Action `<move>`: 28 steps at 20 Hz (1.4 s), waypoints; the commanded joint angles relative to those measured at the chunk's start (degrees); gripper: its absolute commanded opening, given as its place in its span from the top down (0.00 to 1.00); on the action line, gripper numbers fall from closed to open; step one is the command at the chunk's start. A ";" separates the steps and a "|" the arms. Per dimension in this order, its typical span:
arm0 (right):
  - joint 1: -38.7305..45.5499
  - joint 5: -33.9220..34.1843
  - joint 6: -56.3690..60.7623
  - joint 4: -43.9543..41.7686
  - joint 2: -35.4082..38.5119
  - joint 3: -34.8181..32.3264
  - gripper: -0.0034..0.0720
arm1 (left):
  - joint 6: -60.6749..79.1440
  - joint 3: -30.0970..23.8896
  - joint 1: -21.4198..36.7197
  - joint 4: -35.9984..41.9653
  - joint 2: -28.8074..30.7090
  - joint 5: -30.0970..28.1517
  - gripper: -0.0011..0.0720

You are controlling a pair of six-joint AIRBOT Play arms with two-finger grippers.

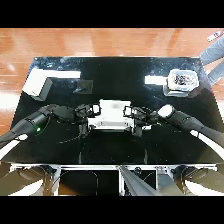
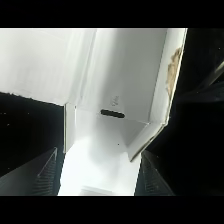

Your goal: Fold the box and place the chain.

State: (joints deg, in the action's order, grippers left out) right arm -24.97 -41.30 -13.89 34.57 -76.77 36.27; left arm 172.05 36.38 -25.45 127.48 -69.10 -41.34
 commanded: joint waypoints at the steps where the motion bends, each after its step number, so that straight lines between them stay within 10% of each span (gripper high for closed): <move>1: -0.04 0.00 0.00 -0.02 -0.04 -0.02 0.15 | 0.00 0.09 -0.24 1.05 -0.87 0.09 0.19; 14: -0.04 0.02 0.02 -0.02 -0.04 -0.02 0.15 | 0.00 0.09 -4.02 2.51 -1.31 3.76 0.71; 28: -0.04 0.02 0.02 -0.02 -0.04 -0.02 0.15 | -0.02 0.09 -7.52 4.07 -2.38 8.98 0.69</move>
State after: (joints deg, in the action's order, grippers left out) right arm -24.97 -41.23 -13.89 34.57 -76.77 36.27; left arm 172.03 36.45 -32.86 131.26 -71.35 -32.82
